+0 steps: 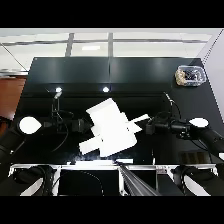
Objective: Fold the box and place the chain.
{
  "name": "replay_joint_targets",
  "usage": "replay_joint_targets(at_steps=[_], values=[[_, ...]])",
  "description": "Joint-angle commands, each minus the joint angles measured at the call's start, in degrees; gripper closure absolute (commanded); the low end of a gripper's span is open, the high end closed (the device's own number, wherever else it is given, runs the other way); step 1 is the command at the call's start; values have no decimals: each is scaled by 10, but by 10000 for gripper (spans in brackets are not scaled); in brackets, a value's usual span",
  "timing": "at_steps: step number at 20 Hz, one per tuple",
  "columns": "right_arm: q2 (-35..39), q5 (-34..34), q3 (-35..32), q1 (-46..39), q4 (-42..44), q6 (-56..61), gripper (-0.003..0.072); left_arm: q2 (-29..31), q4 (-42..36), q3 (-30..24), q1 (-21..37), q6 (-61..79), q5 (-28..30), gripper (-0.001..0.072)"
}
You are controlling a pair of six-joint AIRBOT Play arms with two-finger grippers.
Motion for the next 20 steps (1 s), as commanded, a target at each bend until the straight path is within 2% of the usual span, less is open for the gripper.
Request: replay_joint_targets(at_steps=[1,6,8,11,14,17,20], values=[[5,-1,-4,1,3,-3,641,-17,-186,-70,2,153,63,9],[5,-1,-4,1,0,4,641,-100,-343,-76,17,354,68,10],[5,3,-4,1,-10,10,641,-143,-383,-75,49,411,26,10],[5,11,-4,1,-34,24,641,-190,-436,-63,95,517,-69,9],[5,9,-4,1,-38,29,641,-245,-421,-35,96,579,-141,10],[5,9,-4,1,-38,36,641,-308,-422,0,77,597,-175,14],[5,7,-4,1,-38,41,641,-368,-385,35,71,601,-255,24]])
